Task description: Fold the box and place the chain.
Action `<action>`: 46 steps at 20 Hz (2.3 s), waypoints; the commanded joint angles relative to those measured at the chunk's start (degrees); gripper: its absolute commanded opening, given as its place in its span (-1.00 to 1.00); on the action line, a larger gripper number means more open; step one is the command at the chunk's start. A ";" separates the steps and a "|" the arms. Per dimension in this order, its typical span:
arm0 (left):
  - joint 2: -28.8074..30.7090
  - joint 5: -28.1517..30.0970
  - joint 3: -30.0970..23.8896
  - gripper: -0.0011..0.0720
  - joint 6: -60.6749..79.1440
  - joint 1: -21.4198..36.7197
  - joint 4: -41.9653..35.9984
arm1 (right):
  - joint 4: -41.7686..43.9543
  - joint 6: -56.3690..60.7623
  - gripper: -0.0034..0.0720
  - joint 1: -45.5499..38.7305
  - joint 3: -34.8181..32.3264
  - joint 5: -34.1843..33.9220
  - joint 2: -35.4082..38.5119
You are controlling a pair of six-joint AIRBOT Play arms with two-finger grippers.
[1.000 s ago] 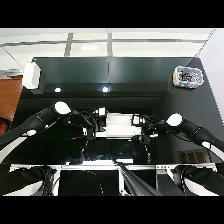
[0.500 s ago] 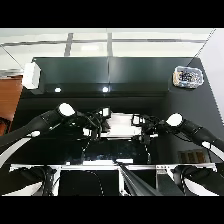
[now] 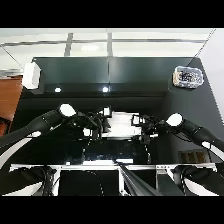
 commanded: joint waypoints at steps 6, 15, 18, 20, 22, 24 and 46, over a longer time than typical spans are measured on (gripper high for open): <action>1.99 -1.22 0.02 -0.91 -6.27 0.85 0.90 | 0.07 0.04 -0.55 0.00 -0.04 0.02 -0.04; 16.57 -6.34 -0.13 -0.91 -65.81 19.96 27.82 | 0.07 0.04 -0.55 0.00 -0.04 0.02 -0.04; 13.29 -17.38 -2.69 -0.90 -86.31 31.63 29.99 | 0.07 0.04 -0.55 -0.02 -0.04 0.02 -0.04; 9.44 -25.79 -6.49 -0.90 -75.32 39.98 15.32 | 0.07 0.04 -0.55 0.00 -0.04 0.02 -0.04; 5.55 -29.18 -10.71 -0.91 -67.06 45.44 2.27 | 0.09 0.04 -0.55 0.00 -0.04 0.02 -0.04; 2.34 -26.16 -12.63 -0.91 -66.82 46.38 0.35 | 0.07 0.04 -0.55 0.00 -0.04 0.02 -0.04; -5.70 -19.23 -5.90 -0.91 -56.28 25.79 -1.40 | 0.07 0.04 -0.55 0.00 -0.04 0.00 -0.04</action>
